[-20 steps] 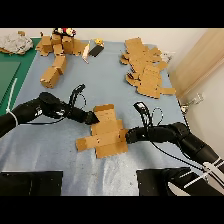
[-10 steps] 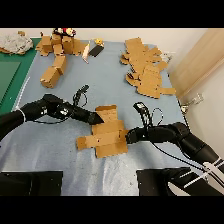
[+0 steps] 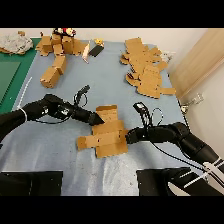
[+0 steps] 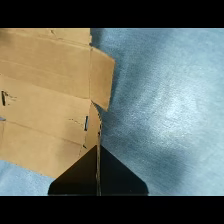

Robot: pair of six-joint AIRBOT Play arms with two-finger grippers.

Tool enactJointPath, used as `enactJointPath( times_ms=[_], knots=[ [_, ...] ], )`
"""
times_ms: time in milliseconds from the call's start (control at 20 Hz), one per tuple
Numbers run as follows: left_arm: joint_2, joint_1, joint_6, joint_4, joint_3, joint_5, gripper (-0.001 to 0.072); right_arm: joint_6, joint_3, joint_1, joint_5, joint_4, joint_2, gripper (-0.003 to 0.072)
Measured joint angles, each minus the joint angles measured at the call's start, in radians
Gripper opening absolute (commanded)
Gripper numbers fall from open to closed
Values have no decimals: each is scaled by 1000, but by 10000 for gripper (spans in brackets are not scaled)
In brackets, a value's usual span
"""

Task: Fold the box.

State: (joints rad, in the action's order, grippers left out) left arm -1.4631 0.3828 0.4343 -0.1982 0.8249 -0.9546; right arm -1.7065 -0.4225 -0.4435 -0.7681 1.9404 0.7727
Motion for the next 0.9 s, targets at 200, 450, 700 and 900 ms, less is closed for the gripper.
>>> enactJointPath(
  times_ms=[200, 450, 700, 900],
  knots=[
    [-2, 0, -12, 2, 0, 2, 233, -3, 0, 0, -1, 0, 0, 1],
    [-5, 0, -26, 4, 0, 3, 234, -4, 0, 0, 0, 0, 0, 1],
    [-26, 0, -32, 15, 23, 2, 234, -5, 0, 0, 0, 0, 0, 1],
    [-38, 0, -34, 17, 54, -6, 234, -5, 0, 0, 0, 0, 0, 1]
  ],
)
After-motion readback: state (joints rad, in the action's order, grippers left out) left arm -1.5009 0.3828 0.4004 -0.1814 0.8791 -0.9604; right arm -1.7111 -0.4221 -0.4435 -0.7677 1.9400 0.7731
